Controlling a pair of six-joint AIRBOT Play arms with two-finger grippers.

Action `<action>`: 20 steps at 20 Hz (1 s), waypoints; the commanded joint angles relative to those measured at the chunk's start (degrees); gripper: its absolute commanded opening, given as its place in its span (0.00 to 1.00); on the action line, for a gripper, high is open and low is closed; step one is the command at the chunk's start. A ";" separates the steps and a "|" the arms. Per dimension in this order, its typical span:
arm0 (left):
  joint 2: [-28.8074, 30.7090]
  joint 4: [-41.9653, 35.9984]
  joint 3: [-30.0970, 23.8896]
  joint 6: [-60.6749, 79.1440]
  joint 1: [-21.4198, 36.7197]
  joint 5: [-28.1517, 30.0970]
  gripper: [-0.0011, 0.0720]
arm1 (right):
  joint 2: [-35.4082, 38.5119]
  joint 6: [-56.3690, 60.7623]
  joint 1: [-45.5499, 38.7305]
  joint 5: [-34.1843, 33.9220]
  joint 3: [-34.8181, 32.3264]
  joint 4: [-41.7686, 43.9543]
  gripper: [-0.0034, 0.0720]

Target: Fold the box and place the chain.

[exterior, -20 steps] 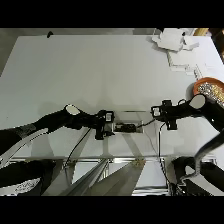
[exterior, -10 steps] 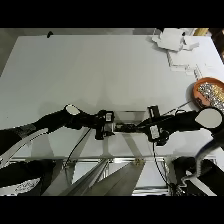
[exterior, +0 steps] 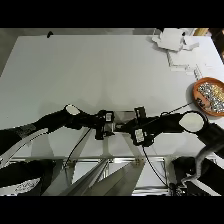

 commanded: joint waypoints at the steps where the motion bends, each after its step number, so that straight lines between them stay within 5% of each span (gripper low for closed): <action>1: 0.00 0.00 0.02 0.02 0.00 0.00 0.39 | 4.15 1.77 -1.62 -0.50 0.26 -10.62 0.27; 5: 0.00 0.02 0.02 0.00 0.00 0.00 0.39 | 6.69 5.84 -15.26 5.75 0.11 -22.73 0.28; 10: 0.00 0.02 0.02 0.02 0.00 0.00 0.39 | -0.59 3.30 -35.63 1.22 -0.59 -24.65 0.28; 20: 0.00 0.02 0.02 0.02 0.00 0.00 0.39 | -17.92 -5.29 -30.67 1.16 -0.61 -23.41 0.28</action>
